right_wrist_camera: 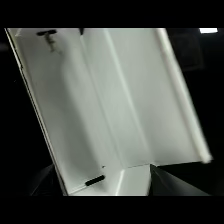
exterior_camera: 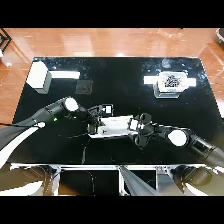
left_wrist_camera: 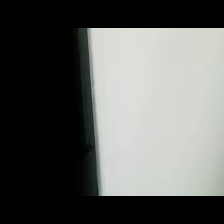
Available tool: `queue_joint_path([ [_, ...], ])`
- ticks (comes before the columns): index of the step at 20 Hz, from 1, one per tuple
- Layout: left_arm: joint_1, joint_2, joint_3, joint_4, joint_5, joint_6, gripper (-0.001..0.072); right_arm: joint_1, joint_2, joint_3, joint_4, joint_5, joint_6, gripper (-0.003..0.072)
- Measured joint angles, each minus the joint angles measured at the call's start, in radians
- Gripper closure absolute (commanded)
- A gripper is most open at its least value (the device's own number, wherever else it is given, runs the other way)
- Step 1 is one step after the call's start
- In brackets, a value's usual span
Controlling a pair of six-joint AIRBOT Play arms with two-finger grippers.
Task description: Fold the box and place the chain.
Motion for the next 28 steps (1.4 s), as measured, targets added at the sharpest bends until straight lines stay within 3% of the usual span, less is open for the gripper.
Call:
queue_joint_path([
  [10,-0.006,0.002,0.001,0.011,-0.004,0.006,0.0688,-0.064,-0.028,0.035,0.037,0.021,-0.08,-0.0012],
  [22,-0.042,0.014,0.001,0.125,0.015,-0.006,0.0688,-0.072,-0.124,0.084,0.163,0.203,-0.198,-0.0012],
  [28,-0.043,0.017,0.0,0.129,0.013,-0.08,0.0687,-0.071,-0.183,0.084,0.145,0.226,-0.213,-0.0012],
])
